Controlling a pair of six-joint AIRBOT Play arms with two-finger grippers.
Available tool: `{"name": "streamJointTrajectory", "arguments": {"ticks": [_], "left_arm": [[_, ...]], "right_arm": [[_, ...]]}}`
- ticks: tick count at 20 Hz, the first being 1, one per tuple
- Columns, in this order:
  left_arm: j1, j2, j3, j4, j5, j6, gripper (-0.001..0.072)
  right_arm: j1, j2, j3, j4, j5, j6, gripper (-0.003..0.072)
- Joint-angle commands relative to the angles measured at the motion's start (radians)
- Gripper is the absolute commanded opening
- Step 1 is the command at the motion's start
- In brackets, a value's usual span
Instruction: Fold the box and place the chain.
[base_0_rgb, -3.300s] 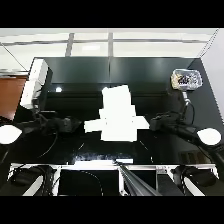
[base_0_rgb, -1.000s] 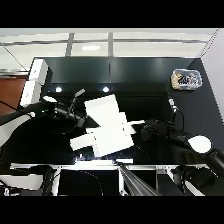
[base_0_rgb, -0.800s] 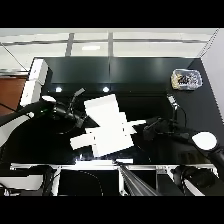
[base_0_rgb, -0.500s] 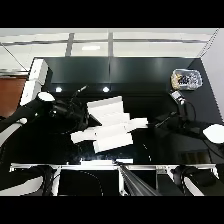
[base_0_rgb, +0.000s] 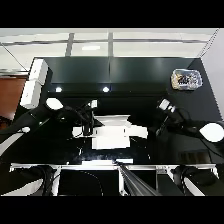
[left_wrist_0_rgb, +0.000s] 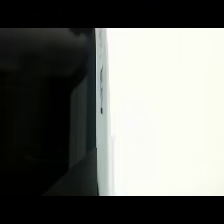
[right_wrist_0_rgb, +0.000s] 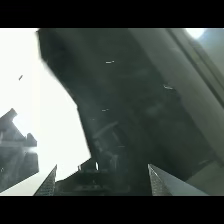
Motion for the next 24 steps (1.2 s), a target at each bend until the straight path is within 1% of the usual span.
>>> {"name": "streamJointTrajectory", "arguments": {"ticks": [1,3,5,8,12,17,20,24], "left_arm": [[-0.006,-0.006,-0.026,0.004,0.091,0.025,0.0026],[-0.006,-0.006,-0.029,0.048,0.085,0.022,0.0027],[-0.008,-0.007,-0.029,0.102,0.05,0.021,0.0027],[-0.008,-0.018,-0.029,0.105,0.051,0.021,0.0027],[-0.008,-0.043,-0.029,0.104,0.04,0.021,0.0028],[-0.008,-0.044,-0.029,0.104,0.044,0.021,0.0028],[-0.008,-0.044,-0.029,0.104,0.045,0.021,0.0027],[-0.008,-0.043,-0.029,0.104,0.045,0.021,0.0027]], "right_arm": [[0.073,-0.048,-0.032,0.013,-0.008,-0.154,0.0651],[0.124,-0.077,-0.047,0.021,-0.039,-0.194,0.0651],[0.16,-0.107,-0.055,0.03,-0.085,-0.224,0.0651],[0.202,-0.142,-0.055,0.032,-0.14,-0.232,0.0651],[0.254,-0.159,-0.055,0.106,-0.143,-0.282,0.065],[0.306,-0.166,-0.055,0.144,-0.148,-0.284,0.065],[0.333,-0.218,-0.057,0.163,-0.17,-0.29,0.065],[0.388,-0.285,-0.057,0.235,-0.185,-0.408,0.065]]}}
